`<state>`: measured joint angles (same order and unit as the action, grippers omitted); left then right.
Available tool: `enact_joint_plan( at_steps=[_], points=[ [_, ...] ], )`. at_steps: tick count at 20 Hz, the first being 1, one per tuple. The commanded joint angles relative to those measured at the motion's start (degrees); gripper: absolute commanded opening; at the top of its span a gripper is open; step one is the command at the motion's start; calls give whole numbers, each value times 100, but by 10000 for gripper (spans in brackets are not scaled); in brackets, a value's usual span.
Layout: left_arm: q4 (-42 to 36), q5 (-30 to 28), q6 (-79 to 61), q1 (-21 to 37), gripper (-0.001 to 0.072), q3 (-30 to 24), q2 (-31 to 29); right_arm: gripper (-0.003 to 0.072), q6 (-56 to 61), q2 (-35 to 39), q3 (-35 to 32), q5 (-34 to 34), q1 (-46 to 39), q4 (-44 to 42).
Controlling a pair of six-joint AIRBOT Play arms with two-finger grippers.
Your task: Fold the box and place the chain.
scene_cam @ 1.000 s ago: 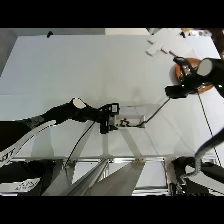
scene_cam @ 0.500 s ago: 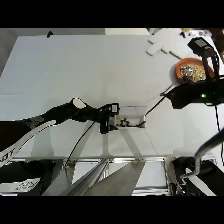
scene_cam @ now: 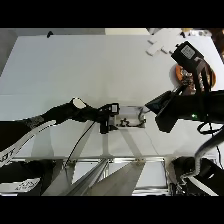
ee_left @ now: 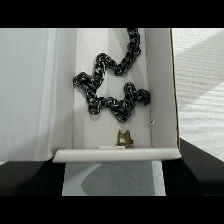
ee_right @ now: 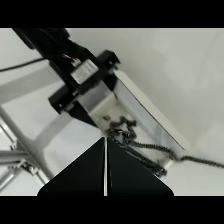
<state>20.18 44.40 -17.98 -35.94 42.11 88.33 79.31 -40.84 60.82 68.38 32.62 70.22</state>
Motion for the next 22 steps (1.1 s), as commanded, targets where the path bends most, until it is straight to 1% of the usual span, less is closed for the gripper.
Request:
enact_joint_plan(
  at_steps=[1,4,7,10,11,13,14,15,16,18,19,21,22],
  points=[
    [0,0,-2,0,99,-2,-4,17,74,-61,-4,-584,267,-22],
    [0,0,-2,0,99,-2,-4,17,188,-258,-7,-767,267,-28],
    [0,-2,-2,0,99,-2,-4,17,184,-540,-7,-492,267,184],
    [0,-2,-2,0,99,-2,-4,18,295,-850,-7,-332,260,973],
    [0,0,-2,2,99,-2,-4,18,573,-931,-7,-367,260,1331],
    [0,-2,-2,0,99,-2,-4,20,1589,-1110,-7,-435,260,2380],
    [0,-2,-2,0,99,-2,-4,69,1969,-1207,-7,-494,254,2938],
    [0,-2,-2,2,99,-2,-4,160,2153,-1298,-7,-592,168,3195],
    [0,-2,-2,0,99,-2,-4,185,2144,-1414,-7,-717,-31,3174],
    [0,-2,-2,0,99,-2,-4,185,2144,-1711,-7,-796,-566,3084],
    [0,-2,-2,2,99,-2,-4,203,2140,-1893,-7,-793,-868,3010],
    [0,-2,-2,0,99,-2,-4,280,2039,-2356,-7,-713,-1537,2675],
    [0,-2,-2,0,99,-2,-4,292,1915,-2590,-7,-640,-1821,2492]
  ],
)
